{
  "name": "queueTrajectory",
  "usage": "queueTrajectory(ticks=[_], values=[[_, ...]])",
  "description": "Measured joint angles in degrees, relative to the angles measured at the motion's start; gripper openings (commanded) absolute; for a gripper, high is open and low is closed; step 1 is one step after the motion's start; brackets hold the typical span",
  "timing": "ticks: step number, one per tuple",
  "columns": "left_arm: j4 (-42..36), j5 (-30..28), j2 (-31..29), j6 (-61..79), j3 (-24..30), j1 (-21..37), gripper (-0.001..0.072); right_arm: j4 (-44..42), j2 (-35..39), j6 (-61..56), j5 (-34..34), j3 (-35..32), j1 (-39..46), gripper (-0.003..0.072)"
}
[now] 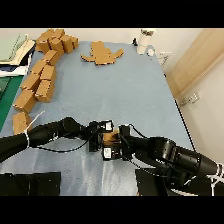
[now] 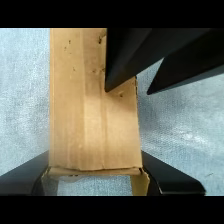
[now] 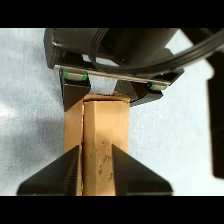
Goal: Fold the box.
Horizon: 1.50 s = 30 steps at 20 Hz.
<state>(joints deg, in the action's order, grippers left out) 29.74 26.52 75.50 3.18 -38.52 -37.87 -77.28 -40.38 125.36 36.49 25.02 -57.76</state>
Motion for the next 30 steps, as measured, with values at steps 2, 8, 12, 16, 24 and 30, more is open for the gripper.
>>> queueTrajectory(ticks=[2,8,12,16,24,30], values=[[0.0,0.0,0.0,0.0,0.0,0.0,0.0524,0.5,-0.4,0.0,0.0,0.0,0.0,0.0160],[0.0,0.0,0.0,0.0,0.0,0.0,0.0524,0.9,-0.7,-0.3,0.0,0.0,0.0,0.0162],[0.0,0.0,0.0,0.0,0.0,0.0,0.0524,0.2,1.2,-1.7,0.2,0.1,0.0,0.0162],[0.0,0.0,0.0,0.0,0.0,0.0,0.0524,-3.0,7.4,-17.2,4.4,0.1,0.0,0.0003],[0.0,0.0,0.0,0.0,0.0,0.0,0.0524,-12.1,19.2,-67.7,1.7,-6.3,0.3,0.0002],[0.0,0.0,0.0,0.0,0.0,0.0,0.0524,-11.7,18.6,-95.2,-18.4,-16.6,1.4,0.0002]])
